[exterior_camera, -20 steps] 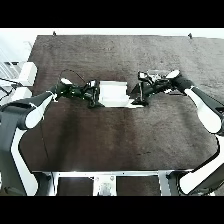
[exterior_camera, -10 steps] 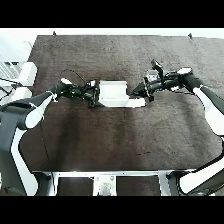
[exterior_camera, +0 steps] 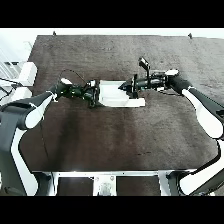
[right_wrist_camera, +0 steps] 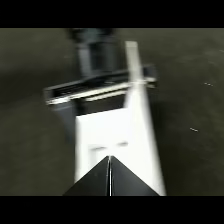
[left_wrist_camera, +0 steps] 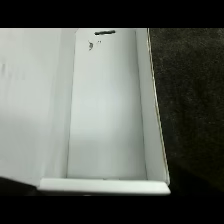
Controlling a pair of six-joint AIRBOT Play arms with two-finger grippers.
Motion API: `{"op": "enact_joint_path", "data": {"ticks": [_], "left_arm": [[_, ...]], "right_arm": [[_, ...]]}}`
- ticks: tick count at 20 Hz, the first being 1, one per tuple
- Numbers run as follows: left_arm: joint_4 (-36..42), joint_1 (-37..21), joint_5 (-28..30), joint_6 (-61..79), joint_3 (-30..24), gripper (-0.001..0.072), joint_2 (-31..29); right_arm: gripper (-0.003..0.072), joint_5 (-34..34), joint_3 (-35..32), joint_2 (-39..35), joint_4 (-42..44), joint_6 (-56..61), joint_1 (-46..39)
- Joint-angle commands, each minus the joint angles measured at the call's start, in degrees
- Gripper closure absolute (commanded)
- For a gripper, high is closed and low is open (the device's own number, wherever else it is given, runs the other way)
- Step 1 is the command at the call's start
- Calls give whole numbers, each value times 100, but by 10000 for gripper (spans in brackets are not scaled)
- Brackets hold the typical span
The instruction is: Fold the box and place the chain.
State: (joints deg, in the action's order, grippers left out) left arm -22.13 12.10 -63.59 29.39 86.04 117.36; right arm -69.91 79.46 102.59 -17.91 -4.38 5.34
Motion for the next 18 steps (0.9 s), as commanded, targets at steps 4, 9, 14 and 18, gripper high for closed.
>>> {"op": "enact_joint_path", "data": {"ticks": [4,9,14,18], "left_arm": [[-11,-2,15,2,-11,362,0],[-11,0,13,2,-15,362,0],[-11,0,13,2,-15,362,0],[-11,0,13,4,-15,362,0]], "right_arm": [[681,1215,42,262,-107,586,59],[681,1314,291,634,-564,1049,61],[681,1314,415,750,-944,1235,61],[680,1261,455,717,-986,1231,61]]}}
